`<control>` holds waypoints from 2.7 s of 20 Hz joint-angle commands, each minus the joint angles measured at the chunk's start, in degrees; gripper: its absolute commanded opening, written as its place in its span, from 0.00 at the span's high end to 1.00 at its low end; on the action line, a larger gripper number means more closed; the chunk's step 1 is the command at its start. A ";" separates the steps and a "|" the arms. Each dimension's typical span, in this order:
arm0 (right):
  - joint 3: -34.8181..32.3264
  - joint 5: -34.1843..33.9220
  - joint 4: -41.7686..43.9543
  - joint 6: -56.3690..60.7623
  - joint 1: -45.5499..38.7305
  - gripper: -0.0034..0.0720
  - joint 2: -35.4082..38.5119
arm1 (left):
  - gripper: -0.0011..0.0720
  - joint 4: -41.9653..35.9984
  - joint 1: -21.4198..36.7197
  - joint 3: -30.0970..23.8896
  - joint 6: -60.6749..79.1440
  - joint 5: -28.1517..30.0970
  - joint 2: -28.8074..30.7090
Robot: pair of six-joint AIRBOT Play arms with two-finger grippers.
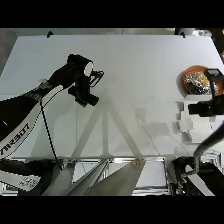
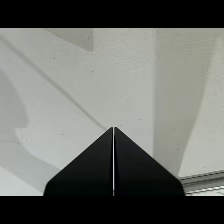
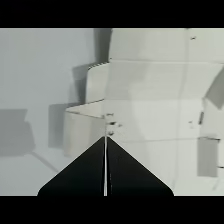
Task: Fold the box and place the chain.
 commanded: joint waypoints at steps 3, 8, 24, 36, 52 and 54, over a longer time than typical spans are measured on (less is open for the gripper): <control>20.57 7.89 -7.91 -4.15 -6.82 0.94 -13.14 | 0.97 0.02 0.04 -0.02 0.02 0.00 0.04; 22.73 3.39 -5.97 -7.78 -27.39 0.24 -18.38 | 0.97 0.02 0.04 -0.02 0.04 0.00 0.04; 22.73 -3.13 -1.70 -47.84 -47.06 0.21 -40.11 | 0.97 0.00 0.04 -0.02 0.07 0.00 0.02; 22.60 2.93 -2.25 -50.05 -46.90 0.45 -46.18 | 0.97 0.02 0.04 -0.02 0.22 0.00 0.02; 22.56 9.60 27.76 -50.05 -34.93 0.94 -34.84 | 0.97 0.02 0.04 -0.02 0.22 -0.02 0.02; 22.10 10.14 32.70 -50.12 -30.38 0.94 -30.53 | 0.97 0.02 0.04 -0.02 0.22 0.00 0.04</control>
